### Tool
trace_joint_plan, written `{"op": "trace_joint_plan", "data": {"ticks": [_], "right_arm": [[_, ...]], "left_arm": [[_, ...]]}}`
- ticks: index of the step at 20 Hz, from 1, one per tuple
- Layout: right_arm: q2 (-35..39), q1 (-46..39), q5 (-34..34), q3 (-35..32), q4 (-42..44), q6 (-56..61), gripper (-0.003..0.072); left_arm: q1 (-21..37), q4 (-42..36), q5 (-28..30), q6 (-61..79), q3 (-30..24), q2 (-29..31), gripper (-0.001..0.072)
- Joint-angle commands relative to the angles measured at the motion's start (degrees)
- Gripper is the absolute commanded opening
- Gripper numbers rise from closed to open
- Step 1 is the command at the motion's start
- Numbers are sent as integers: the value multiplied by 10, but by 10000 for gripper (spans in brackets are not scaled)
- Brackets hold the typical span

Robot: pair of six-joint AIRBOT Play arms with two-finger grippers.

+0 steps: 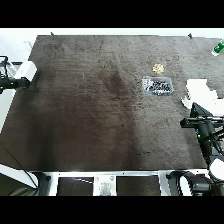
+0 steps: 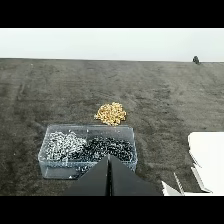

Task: Fold the box and place the chain.

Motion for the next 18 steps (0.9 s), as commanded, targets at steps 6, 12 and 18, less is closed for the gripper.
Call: {"op": "trace_joint_plan", "data": {"ticks": [6, 12, 18], "right_arm": [[0, 0, 0, 0, 0, 0, 11], [0, 0, 0, 0, 0, 0, 10], [0, 0, 0, 0, 0, 0, 11]], "left_arm": [[3, 4, 52, -6, 27, -52, 17], [3, -11, 38, 30, 30, -56, 60], [3, -11, 28, 33, 30, -54, 720]]}}
